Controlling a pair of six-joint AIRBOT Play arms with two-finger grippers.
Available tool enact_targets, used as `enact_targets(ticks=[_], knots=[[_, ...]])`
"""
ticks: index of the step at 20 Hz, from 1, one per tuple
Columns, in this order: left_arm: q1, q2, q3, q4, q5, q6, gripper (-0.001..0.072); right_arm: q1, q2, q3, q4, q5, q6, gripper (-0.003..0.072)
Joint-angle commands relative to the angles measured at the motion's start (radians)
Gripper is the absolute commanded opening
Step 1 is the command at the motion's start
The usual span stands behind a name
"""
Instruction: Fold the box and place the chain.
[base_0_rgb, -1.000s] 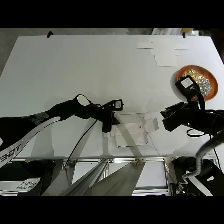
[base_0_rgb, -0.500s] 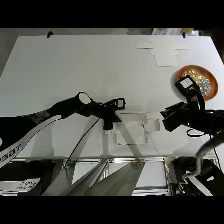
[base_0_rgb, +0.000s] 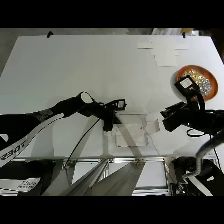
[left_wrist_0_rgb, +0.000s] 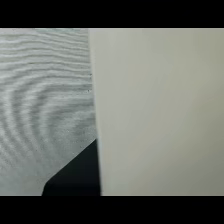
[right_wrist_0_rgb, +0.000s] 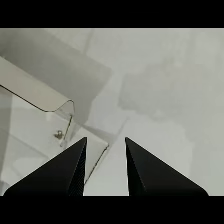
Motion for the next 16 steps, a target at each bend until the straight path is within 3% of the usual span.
enact_targets(ticks=[1,11,16], knots=[[-0.001,-0.004,0.001,0.007,-0.005,0.003,0.0002,0.001,-0.001,0.000,0.000,0.000,-0.001,0.0277],[-0.001,-0.004,0.001,0.000,0.008,0.000,0.0010,0.001,-0.001,0.000,0.000,0.001,-0.010,0.0274],[-0.001,-0.004,0.001,0.000,0.008,-0.001,0.0010,0.001,-0.001,0.000,0.001,0.019,-0.087,0.0124]])
